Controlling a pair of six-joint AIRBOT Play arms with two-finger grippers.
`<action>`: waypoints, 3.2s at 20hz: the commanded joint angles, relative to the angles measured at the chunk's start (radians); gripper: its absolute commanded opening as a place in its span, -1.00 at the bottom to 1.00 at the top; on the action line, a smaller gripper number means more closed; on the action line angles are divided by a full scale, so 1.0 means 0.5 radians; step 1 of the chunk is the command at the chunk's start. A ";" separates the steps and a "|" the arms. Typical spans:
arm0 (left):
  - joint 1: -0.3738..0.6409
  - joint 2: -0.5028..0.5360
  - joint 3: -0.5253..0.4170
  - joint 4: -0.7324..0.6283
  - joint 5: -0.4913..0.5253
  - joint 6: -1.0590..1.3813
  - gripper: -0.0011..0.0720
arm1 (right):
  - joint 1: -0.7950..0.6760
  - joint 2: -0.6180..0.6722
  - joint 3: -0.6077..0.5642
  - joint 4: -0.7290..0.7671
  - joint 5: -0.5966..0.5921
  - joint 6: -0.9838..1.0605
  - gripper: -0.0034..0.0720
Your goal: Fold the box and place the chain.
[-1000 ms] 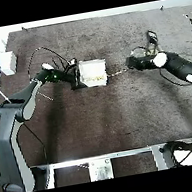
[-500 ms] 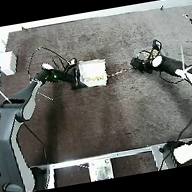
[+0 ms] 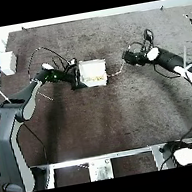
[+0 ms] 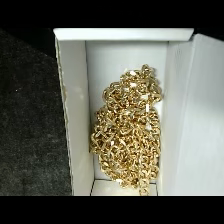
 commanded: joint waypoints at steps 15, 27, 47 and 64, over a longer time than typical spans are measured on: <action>0.002 -0.002 0.000 0.001 0.000 0.001 0.16 | 0.626 0.582 0.064 0.023 -0.030 -0.058 -0.89; 0.002 -0.002 0.000 0.001 -0.001 0.001 0.17 | 0.550 0.276 0.063 -0.272 0.378 -0.056 0.00; 0.002 -0.002 0.000 0.000 0.002 0.001 0.16 | -0.222 -0.382 -0.014 0.023 -0.205 0.189 -0.24; 0.002 -0.002 0.000 0.000 0.002 0.001 0.17 | 0.410 0.703 0.016 0.027 -0.009 -0.110 -0.89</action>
